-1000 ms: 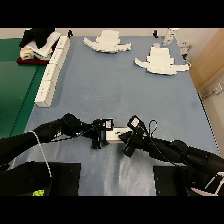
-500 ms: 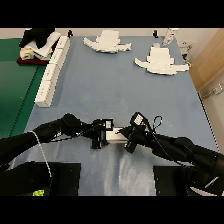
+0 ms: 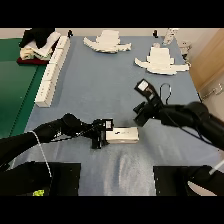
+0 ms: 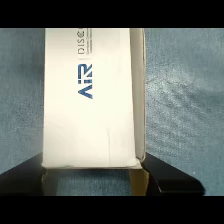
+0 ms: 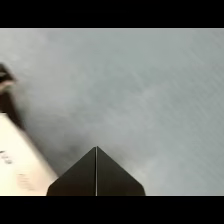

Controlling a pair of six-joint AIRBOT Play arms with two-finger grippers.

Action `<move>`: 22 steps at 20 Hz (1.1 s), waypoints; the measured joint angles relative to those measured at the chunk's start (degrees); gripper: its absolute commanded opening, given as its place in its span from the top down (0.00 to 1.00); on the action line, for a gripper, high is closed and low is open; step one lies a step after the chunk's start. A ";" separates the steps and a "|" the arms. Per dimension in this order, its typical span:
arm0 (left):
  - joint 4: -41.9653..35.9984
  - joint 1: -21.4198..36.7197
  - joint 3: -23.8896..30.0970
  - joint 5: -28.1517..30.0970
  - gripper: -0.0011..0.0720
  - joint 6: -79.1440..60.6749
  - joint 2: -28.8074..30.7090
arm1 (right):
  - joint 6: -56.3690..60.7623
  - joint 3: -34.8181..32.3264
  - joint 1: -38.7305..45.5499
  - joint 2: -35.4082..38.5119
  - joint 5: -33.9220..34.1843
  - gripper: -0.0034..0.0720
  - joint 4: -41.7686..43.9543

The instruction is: Fold the box.

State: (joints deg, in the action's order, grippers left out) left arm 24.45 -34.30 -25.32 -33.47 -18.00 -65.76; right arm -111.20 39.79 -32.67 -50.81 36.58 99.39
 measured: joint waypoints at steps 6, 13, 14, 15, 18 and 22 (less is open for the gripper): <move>0.00 0.00 -0.02 0.00 0.26 0.00 0.02 | 16.59 18.91 12.09 -17.51 22.62 0.92 -13.07; -0.02 0.00 0.00 0.00 0.26 0.02 0.02 | 26.03 26.82 18.16 -28.94 37.16 0.93 -16.44; -0.02 0.00 -0.02 -0.02 0.26 0.02 0.02 | 26.45 27.08 18.38 -29.44 37.90 0.93 -16.55; 0.00 0.00 0.00 -0.02 0.26 0.02 0.02 | 26.84 27.28 18.58 -29.79 38.53 0.93 -16.76; -0.02 0.00 0.00 -0.02 0.26 0.02 0.02 | 27.39 27.61 18.84 -30.38 39.58 0.93 -16.94; -0.07 0.00 0.00 -0.07 0.26 0.04 0.02 | 27.67 27.71 18.97 -30.62 40.24 0.93 -17.14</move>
